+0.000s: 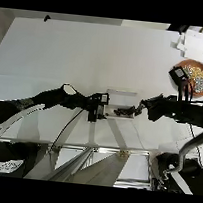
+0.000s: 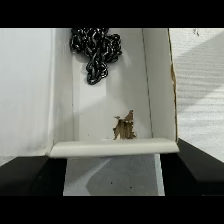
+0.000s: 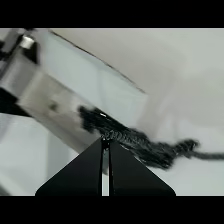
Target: Fold the box and place the chain.
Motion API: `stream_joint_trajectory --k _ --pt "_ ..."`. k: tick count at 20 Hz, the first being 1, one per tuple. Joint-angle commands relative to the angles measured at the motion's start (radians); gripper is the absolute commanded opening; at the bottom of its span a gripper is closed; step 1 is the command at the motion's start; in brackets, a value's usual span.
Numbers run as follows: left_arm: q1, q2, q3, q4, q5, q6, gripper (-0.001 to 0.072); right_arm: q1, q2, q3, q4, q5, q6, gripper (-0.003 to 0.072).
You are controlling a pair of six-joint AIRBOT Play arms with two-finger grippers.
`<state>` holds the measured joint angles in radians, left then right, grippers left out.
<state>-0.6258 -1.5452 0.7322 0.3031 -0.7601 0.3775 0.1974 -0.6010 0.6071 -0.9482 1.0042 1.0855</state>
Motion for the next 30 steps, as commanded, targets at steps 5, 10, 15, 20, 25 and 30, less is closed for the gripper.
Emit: stream_joint_trajectory --k 5,10,15,20,25,30 --pt "0.001 0.001 0.000 0.000 0.000 0.000 0.0134 0.001 0.019 0.000 0.358 0.010 -0.153 0.0010" --pt "0.001 0.001 0.000 0.000 0.000 0.000 0.0134 0.001 0.011 0.000 0.359 0.002 -0.153 0.0010" --pt "0.001 0.001 0.000 0.000 0.000 0.000 0.0134 0.001 -0.062 0.000 0.358 0.002 -0.186 0.0011" --pt "0.001 0.001 0.000 0.000 0.000 0.000 0.0134 0.007 -0.193 0.000 0.354 0.001 -0.233 0.0011" --pt "0.001 0.001 0.000 0.000 0.000 0.000 0.0134 0.131 -0.301 0.000 0.235 -0.068 -0.248 0.0011" --pt "0.001 0.001 0.000 0.000 0.000 0.000 0.0134 0.163 -0.310 0.000 0.183 -0.145 -0.245 0.0011"
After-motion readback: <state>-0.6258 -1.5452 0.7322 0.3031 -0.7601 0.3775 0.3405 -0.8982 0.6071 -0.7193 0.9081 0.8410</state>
